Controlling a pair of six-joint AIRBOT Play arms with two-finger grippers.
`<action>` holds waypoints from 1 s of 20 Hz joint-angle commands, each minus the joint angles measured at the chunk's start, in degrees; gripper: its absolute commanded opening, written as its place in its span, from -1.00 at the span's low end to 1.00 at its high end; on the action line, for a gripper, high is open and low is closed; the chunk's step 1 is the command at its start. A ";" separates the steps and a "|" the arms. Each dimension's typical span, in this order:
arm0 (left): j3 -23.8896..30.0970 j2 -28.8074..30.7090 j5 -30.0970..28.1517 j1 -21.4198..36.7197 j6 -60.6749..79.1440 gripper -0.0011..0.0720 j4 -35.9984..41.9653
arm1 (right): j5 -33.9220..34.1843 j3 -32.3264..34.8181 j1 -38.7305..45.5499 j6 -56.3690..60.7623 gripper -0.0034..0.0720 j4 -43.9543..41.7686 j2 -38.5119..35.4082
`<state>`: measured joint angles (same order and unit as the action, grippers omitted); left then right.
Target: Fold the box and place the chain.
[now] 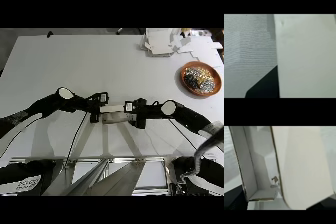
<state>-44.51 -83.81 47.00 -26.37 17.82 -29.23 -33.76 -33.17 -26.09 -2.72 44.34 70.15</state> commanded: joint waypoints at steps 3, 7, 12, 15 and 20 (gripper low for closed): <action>0.04 0.02 -0.02 -0.04 -0.02 -0.94 0.02 | -3.58 -0.04 0.13 -2.38 0.84 -3.58 3.19; 0.04 0.02 -0.02 -0.04 -0.02 -0.94 0.02 | -4.00 -0.04 0.13 -3.78 0.84 -6.01 3.30; 0.04 0.02 -0.02 -0.04 -0.04 -0.94 0.02 | -4.22 -0.04 0.15 -5.35 0.79 -7.74 3.37; 0.04 0.02 -0.02 -0.04 -0.04 -0.94 0.02 | -4.20 -0.04 0.15 -5.38 0.62 -7.72 4.00; 0.04 0.02 -0.02 -0.04 -0.02 -0.94 0.02 | -3.30 -0.04 0.15 -7.04 0.58 -7.69 4.28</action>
<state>-44.49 -83.81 47.05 -26.39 17.82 -29.23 -37.65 -33.21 -25.96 -8.91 36.69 74.28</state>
